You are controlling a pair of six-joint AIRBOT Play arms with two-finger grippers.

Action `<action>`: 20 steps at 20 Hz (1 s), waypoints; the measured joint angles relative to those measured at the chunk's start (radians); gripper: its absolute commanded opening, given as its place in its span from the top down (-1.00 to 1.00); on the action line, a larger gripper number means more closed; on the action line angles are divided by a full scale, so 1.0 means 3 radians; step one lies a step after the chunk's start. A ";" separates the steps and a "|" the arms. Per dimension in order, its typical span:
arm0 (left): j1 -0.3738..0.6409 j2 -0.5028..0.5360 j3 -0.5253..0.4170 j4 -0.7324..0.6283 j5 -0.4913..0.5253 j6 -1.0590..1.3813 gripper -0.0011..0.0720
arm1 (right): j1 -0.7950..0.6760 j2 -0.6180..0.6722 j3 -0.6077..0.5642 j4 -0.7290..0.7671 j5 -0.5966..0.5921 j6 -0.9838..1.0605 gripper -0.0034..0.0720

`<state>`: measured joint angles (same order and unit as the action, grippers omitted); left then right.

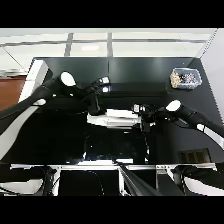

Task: Fold the box and place the chain.

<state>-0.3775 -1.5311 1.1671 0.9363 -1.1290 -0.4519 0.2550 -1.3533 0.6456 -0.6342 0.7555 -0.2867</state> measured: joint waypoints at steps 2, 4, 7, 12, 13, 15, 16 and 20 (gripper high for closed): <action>0.0146 0.0074 -0.0018 0.0083 -0.0440 -0.0412 0.91 | 0.0000 0.0000 0.0000 -0.0014 0.0018 0.0000 0.28; 0.0282 0.0092 -0.0113 -0.0089 -0.0880 -0.0684 0.91 | 0.0000 -0.0001 0.0000 -0.0034 0.0047 -0.0001 0.27; 0.0310 0.0132 -0.0384 -0.0661 -0.1088 -0.0880 0.91 | 0.0000 -0.0001 0.0000 -0.0055 0.0098 -0.0001 0.27; -0.0090 0.0196 -0.0628 -0.1343 -0.0242 -0.0738 0.91 | 0.0000 -0.0001 0.0000 -0.0061 0.0146 -0.0003 0.27; -0.0167 0.0198 -0.0643 -0.1511 -0.0005 -0.0633 0.90 | 0.0000 -0.0001 0.0000 -0.0062 0.0151 -0.0003 0.27; -0.0253 0.0195 -0.0665 -0.1794 0.0402 -0.0417 0.91 | 0.0000 -0.0001 0.0000 -0.0061 0.0158 -0.0001 0.27; -0.0271 0.0178 -0.0671 -0.1879 0.0585 -0.0338 0.91 | 0.0000 -0.0001 0.0000 -0.0058 0.0160 -0.0001 0.27; -0.0281 0.0001 -0.0684 -0.1967 0.1115 -0.0174 0.91 | 0.0000 -0.0001 0.0000 -0.0056 0.0167 0.0001 0.27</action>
<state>-0.4618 -1.5307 0.9619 0.3462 -0.7944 -0.5041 0.2550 -1.3537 0.6456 -0.6510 0.8055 -0.2863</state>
